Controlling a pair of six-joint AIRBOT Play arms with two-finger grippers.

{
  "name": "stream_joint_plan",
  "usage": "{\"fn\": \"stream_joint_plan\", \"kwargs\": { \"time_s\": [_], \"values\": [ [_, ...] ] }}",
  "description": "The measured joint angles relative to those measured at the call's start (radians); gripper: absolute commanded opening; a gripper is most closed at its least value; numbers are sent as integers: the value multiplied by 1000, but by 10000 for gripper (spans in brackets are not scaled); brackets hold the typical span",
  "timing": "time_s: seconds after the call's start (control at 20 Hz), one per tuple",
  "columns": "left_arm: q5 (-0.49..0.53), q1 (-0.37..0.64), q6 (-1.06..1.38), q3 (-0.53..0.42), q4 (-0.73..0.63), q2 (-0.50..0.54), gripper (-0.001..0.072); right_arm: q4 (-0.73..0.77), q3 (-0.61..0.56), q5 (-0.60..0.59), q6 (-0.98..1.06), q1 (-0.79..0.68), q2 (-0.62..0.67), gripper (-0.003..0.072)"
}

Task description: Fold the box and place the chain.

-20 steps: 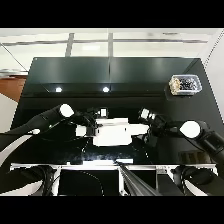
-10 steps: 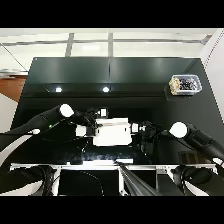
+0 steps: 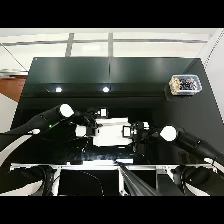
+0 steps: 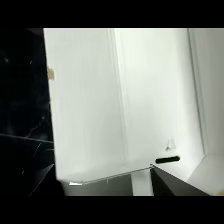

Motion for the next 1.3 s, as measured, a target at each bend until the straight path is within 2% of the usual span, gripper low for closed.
{"fn": "stream_joint_plan", "kwargs": {
  "time_s": [0.3,0.55,0.8,1.05,1.3],
  "values": [
    [-9,0,0,0,0,0,27,4,18,-46,13,23,9,709],
    [-13,0,0,0,0,0,26,-95,58,-63,95,17,38,709],
    [-14,0,-1,0,0,0,27,-125,86,-74,127,-35,46,709],
    [-15,0,0,0,0,0,26,-28,93,-27,71,-88,26,709],
    [-14,0,0,0,0,0,26,145,97,6,-130,-119,-40,709]
  ]
}}
